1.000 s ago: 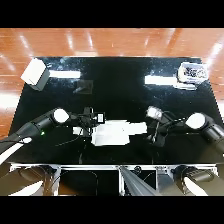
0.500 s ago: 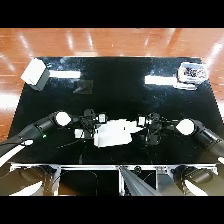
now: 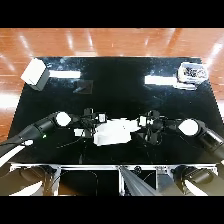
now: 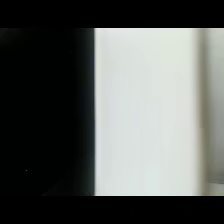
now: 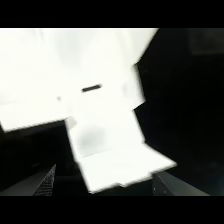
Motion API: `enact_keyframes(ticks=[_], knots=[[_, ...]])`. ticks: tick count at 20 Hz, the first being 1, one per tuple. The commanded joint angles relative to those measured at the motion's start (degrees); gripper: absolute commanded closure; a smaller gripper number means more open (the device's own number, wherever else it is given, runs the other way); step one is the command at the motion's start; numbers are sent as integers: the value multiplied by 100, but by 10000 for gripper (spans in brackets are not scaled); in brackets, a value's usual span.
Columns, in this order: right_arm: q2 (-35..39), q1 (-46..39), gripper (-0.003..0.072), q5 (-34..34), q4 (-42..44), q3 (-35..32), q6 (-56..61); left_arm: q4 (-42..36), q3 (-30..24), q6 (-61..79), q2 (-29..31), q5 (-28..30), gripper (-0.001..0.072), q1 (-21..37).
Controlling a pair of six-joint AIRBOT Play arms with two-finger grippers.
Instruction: Fold the box and place the chain.
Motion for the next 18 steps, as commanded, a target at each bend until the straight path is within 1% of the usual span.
enact_keyframes(ticks=[1,3,7,8,10,11,14,18], knots=[[280,7,-29,11,7,107,-13,2,0,4,-2,11,690,-2],[284,13,-29,186,9,105,-13,2,0,4,-2,11,690,-2],[444,35,-29,-127,-11,149,-17,2,0,4,-2,11,689,-2],[455,35,-29,-59,-11,149,-15,2,0,4,-2,13,689,-2],[455,37,-28,466,-2,103,-11,2,0,7,-2,15,690,-2],[455,63,-28,549,13,7,24,2,0,22,-2,13,689,-2],[452,227,-28,326,13,-457,28,2,0,24,-2,13,689,-2],[387,686,-28,-295,31,-785,-170,2,0,28,-2,13,689,-2]])
